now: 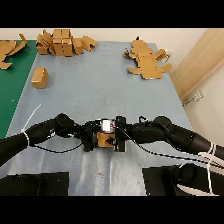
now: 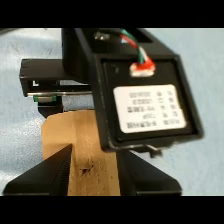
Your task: Fold the box.
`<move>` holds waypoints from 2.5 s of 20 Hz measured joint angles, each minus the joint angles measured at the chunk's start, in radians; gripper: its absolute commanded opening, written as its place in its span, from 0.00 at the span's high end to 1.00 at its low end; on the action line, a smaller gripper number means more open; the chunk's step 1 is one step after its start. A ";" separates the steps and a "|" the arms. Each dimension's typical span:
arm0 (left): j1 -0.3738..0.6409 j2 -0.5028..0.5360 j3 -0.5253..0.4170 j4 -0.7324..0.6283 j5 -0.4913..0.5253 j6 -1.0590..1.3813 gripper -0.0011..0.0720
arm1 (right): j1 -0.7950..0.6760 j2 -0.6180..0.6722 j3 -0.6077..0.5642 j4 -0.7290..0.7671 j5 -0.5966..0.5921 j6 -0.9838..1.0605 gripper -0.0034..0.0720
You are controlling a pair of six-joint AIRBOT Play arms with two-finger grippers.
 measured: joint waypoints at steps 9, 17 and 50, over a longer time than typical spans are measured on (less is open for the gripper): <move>0.000 0.000 0.000 0.000 0.000 0.000 0.15 | 0.051 -0.020 0.000 -0.020 -0.020 -0.113 0.43; 0.000 0.000 0.000 0.000 0.000 0.000 0.15 | 0.068 -0.022 0.000 -0.105 -0.002 -0.126 0.43; 0.000 0.000 0.000 0.000 -0.001 0.000 0.15 | 0.175 -0.021 -0.006 -0.430 -0.023 0.198 0.53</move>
